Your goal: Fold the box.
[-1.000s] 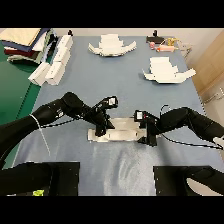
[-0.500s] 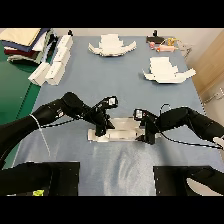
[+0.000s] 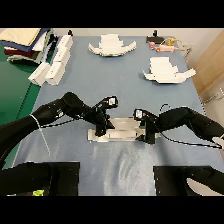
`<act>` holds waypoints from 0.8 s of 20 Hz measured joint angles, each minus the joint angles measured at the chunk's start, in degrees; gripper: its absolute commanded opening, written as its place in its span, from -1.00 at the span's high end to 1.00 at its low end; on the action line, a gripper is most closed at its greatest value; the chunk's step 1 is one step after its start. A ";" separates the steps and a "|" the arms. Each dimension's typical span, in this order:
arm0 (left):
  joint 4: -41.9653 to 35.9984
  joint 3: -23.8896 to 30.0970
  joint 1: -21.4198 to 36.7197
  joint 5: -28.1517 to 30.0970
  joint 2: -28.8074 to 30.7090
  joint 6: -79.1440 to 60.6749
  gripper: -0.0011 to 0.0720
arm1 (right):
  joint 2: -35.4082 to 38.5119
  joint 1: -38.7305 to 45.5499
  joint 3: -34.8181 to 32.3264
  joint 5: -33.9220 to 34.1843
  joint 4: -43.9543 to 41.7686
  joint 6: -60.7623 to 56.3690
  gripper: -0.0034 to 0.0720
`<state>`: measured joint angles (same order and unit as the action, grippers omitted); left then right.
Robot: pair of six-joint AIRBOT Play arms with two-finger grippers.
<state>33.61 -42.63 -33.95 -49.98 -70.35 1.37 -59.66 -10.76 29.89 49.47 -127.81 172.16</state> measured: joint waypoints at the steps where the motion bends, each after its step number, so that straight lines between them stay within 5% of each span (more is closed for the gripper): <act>1: 0.00 0.00 0.00 0.02 0.00 0.00 0.94 | -0.35 -0.42 0.00 0.02 0.00 0.00 -0.98; 6: -0.02 0.00 0.00 0.00 0.00 0.00 0.94 | -1.97 -3.19 0.00 -0.26 1.75 0.02 -0.95; 16: -0.09 0.00 0.00 0.00 -0.02 0.00 0.94 | -2.36 -4.07 0.07 -0.81 6.19 -1.33 -0.52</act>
<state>33.52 -42.63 -33.95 -49.98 -70.37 1.37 -62.02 -14.83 29.95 48.66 -121.62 170.82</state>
